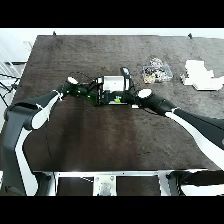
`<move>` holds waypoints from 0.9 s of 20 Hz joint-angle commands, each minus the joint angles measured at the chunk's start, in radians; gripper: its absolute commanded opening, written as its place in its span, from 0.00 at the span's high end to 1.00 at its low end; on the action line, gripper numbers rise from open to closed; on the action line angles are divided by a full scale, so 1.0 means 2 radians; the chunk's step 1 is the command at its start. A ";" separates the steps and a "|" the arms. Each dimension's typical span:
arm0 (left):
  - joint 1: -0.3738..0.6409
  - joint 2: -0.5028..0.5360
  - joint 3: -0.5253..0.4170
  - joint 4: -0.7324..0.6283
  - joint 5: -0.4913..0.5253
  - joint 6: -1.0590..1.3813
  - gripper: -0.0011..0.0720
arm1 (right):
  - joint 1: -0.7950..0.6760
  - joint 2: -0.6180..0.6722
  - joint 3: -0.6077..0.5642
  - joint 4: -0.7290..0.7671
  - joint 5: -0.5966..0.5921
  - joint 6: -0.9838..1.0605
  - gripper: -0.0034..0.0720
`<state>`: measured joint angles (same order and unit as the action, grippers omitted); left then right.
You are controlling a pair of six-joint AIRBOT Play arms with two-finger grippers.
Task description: Fold the box and place the chain.
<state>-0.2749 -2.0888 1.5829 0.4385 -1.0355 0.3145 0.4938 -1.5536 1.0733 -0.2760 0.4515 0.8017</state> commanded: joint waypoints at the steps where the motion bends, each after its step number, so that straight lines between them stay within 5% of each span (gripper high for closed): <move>1: 0.000 0.000 0.000 0.001 -0.002 0.000 0.42 | -0.012 0.023 0.010 -0.001 0.012 -0.013 0.20; 9: 0.000 0.000 0.000 0.001 -0.002 0.000 0.42 | -0.114 0.079 0.020 -0.078 0.036 -0.099 0.21; 18: 0.000 0.000 0.000 0.001 -0.002 0.000 0.42 | -0.218 0.022 0.130 -0.079 0.143 -0.211 0.39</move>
<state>-0.2752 -2.0888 1.5829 0.4400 -1.0401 0.3145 0.0975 -1.4574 1.2610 -0.4305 0.6678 0.4423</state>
